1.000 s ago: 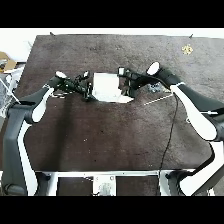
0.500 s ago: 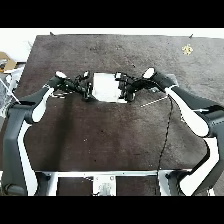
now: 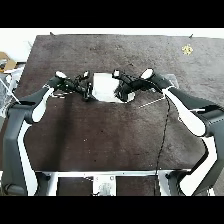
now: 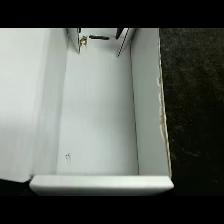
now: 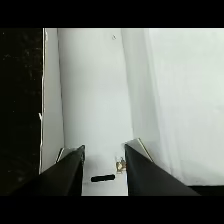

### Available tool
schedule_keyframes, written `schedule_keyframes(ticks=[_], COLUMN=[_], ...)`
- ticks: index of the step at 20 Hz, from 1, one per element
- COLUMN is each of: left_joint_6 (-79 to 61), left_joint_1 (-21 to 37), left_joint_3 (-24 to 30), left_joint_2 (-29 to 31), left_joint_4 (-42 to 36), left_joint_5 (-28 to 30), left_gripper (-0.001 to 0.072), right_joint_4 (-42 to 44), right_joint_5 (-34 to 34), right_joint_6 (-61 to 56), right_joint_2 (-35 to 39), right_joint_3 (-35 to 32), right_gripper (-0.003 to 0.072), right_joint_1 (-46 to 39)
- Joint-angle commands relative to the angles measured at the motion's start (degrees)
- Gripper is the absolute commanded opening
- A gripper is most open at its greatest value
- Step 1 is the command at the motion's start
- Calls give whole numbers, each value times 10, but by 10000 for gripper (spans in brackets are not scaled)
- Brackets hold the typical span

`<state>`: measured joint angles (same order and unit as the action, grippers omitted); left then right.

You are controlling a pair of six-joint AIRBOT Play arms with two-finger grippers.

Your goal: Fold the box and place the chain.

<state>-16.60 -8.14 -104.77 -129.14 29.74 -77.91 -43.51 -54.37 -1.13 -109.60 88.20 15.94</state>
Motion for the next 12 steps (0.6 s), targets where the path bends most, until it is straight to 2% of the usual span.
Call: schedule_keyframes(ticks=[1,2,3,4,9,10,11,12], left_joint_6=[0,0,0,0,0,0,0,0], left_joint_1=[0,0,0,0,0,0,0,0], left_joint_3=[0,0,0,0,0,0,0,0], left_joint_2=[0,0,0,0,0,0,0,0], left_joint_4=[0,0,0,0,0,0,0,0], left_joint_5=[1,1,1,1,1,1,1,1], left_gripper=[352,352,351,352,352,352,352,352], right_joint_4=[9,8,1,-8,-24,-29,-49,-83], right_joint_5=[17,17,17,17,17,17,17,17], right_joint_6=[3,3,3,3,-2,-7,-27,-62], right_joint_2=[-5,-5,-5,-5,-5,-3,3,13], right_joint_3=[0,0,0,0,0,0,0,0], right_gripper=[297,299,418,570,575,527,408,375], right_joint_1=[2,2,2,2,2,1,1,0])
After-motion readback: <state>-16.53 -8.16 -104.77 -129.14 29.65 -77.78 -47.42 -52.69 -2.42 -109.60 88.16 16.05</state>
